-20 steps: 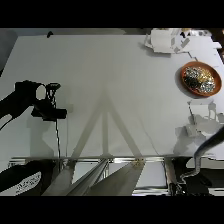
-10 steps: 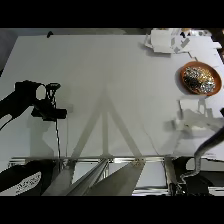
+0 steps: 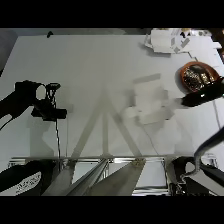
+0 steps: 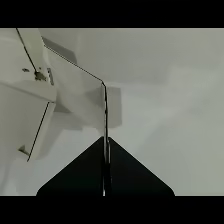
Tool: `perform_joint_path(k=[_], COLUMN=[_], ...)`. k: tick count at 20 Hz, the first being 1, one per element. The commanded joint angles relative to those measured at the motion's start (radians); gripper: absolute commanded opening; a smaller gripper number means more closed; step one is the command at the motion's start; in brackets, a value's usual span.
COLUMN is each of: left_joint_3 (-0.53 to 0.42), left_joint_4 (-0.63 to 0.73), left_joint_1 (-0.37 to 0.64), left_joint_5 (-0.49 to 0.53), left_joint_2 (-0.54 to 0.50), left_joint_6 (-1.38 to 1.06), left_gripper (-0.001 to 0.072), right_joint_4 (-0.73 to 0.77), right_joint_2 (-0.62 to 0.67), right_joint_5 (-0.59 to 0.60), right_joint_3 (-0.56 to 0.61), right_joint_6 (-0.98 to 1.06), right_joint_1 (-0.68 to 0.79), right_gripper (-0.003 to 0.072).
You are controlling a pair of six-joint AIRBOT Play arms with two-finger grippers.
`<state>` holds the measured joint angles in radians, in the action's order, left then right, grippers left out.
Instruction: Fold the box and place the chain.
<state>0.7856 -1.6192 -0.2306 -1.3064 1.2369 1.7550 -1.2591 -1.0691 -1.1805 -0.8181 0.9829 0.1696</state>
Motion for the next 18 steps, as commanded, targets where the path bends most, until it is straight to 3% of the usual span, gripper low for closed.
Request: perform_joint_path(k=[1, 4, 7, 16, 18], left_joint_3=[0.0, 0.0, 0.0, -0.001, -0.001], left_joint_4=[0.0, 0.0, 0.0, 0.074, 0.086], left_joint_1=[0.0, 0.0, 0.0, -0.002, -0.002], left_joint_5=[0.0, 0.001, 0.001, 0.209, 0.211], left_joint_2=[0.0, 0.0, 0.0, 0.001, 0.001], left_joint_6=[0.0, 0.0, 0.0, -0.009, -0.064], left_gripper=[0.0008, 0.0008, 0.0008, 0.0008, 0.0008], right_joint_4=[0.166, 0.162, 0.158, 0.157, 0.157], right_joint_2=[0.219, 0.34, 0.362, 0.362, 0.362], right_joint_5=[0.202, 0.314, 0.329, 0.337, 0.337], right_joint_3=[0.222, 0.345, 0.399, 0.409, 0.409], right_joint_6=[0.024, 0.119, 0.145, 0.145, 0.145], right_joint_1=[-0.196, -0.327, -0.41, -0.459, -0.459], right_gripper=[0.0015, 0.0016, 0.0017, 0.0018, 0.0018])
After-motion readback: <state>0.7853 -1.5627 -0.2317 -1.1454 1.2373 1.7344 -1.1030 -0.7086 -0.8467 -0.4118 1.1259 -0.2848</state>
